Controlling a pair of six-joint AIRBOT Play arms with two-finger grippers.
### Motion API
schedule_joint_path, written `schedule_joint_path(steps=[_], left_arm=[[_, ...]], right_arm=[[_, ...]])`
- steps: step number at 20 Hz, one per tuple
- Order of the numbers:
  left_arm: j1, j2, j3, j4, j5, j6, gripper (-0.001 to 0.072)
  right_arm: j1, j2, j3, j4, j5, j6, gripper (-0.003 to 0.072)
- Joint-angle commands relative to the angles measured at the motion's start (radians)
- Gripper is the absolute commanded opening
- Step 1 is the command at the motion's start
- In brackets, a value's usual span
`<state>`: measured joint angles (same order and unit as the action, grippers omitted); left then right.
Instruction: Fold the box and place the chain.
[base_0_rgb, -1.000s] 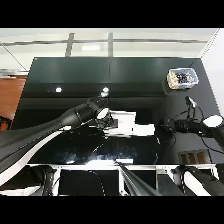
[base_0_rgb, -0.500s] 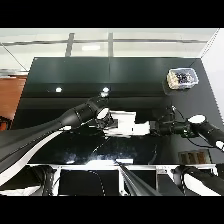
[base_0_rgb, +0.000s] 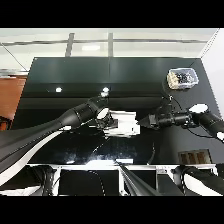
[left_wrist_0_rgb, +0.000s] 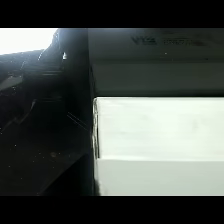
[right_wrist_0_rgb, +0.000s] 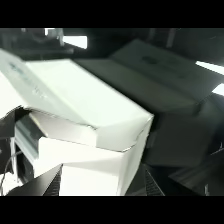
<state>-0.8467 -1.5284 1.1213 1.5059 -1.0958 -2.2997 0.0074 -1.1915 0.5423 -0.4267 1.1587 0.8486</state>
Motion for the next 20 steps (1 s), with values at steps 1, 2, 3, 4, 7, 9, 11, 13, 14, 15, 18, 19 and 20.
schedule_joint_path(steps=[1,2,3,4,7,9,11,13,14,15,18,19,20], left_arm=[[0.001,-0.001,0.0,0.0,0.0,0.0,0.0027],[0.001,-0.001,0.0,0.0,0.0,0.0,0.0027],[0.001,-0.001,0.0,0.0,0.0,0.0,0.0027],[0.001,-0.001,0.0,0.0,0.0,0.0,0.0026],[0.001,-0.001,0.0,0.0,0.0,0.0,0.0027],[0.001,-0.001,0.0,0.0,0.0,0.0,0.0026],[0.001,-0.001,0.0,0.0,-0.001,0.0,0.0027],[0.001,-0.001,0.0,0.0,-0.001,0.0,0.0027],[0.001,-0.001,0.0,0.0,-0.001,0.0,0.0027],[0.001,-0.001,0.0,0.0,-0.001,0.0,0.0027],[0.001,-0.001,0.0,0.0,-0.002,0.0,0.0027],[0.001,-0.001,0.0,0.0,-0.002,0.0,0.0026],[0.001,-0.001,0.0,0.0,-0.001,0.0,0.0027]], right_arm=[[0.056,-0.001,0.011,-0.058,-0.009,0.063,0.0571],[0.086,-0.001,0.011,-0.066,-0.03,0.085,0.0571],[0.115,-0.001,0.011,-0.062,-0.056,0.1,0.0571],[0.15,-0.001,0.015,-0.066,-0.094,0.127,0.0571],[0.254,-0.001,0.053,-0.113,-0.201,0.253,0.0552],[0.326,-0.001,0.097,-0.212,-0.263,0.381,0.0549],[0.394,-0.001,0.134,-0.327,-0.289,0.513,0.0549],[0.433,-0.002,0.162,-0.46,-0.289,0.652,0.0549],[0.441,-0.002,0.175,-0.519,-0.29,0.709,0.0548],[0.45,-0.002,0.188,-0.566,-0.29,0.742,0.0494],[0.495,-0.01,0.219,-0.664,-0.286,0.836,0.044],[0.515,-0.02,0.232,-0.705,-0.285,0.885,0.044],[0.54,-0.037,0.249,-0.752,-0.281,0.931,0.044]])
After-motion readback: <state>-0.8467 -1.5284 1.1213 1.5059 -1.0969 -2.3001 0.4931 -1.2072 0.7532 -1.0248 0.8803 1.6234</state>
